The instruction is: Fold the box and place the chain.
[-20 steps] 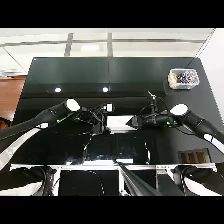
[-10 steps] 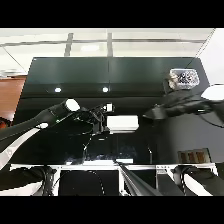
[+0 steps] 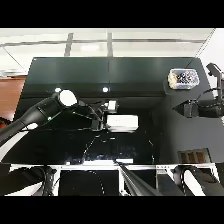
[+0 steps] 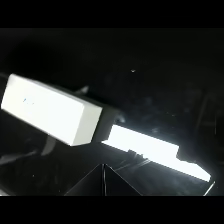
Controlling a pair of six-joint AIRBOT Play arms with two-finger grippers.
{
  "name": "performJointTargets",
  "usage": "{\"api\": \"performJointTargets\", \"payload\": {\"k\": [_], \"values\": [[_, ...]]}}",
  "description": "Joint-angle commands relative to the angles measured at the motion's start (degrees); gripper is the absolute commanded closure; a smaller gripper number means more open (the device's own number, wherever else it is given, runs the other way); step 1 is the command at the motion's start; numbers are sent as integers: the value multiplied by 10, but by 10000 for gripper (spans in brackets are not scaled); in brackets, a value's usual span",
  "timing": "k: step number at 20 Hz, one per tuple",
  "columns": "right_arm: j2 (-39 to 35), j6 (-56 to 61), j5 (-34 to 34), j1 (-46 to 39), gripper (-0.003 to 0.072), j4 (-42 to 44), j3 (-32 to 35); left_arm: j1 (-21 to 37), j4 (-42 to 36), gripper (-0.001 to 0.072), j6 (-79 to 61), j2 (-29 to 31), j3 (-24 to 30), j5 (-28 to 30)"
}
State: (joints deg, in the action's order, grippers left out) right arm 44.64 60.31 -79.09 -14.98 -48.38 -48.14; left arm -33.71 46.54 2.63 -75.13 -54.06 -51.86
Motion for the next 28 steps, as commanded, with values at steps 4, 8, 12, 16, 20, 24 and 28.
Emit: {"api": "performJointTargets", "payload": {"k": [4,8,12,16,20,24,28], "values": [[-5,3,32,-9,673,8,29,-73,8,0,107,-75,-88,59],[-5,3,37,-9,673,7,32,-76,10,0,169,-120,-114,51],[-5,3,44,-9,673,7,32,-76,10,0,187,-132,-115,41],[-5,1,48,-9,673,7,32,-77,10,0,187,-132,-115,32],[-5,1,50,-9,673,7,32,-77,11,0,186,-137,-115,4],[-5,1,50,-9,673,7,32,-85,35,-1,186,-138,-116,8],[-5,1,55,-9,672,7,32,-105,83,-2,186,-147,-116,34]]}}
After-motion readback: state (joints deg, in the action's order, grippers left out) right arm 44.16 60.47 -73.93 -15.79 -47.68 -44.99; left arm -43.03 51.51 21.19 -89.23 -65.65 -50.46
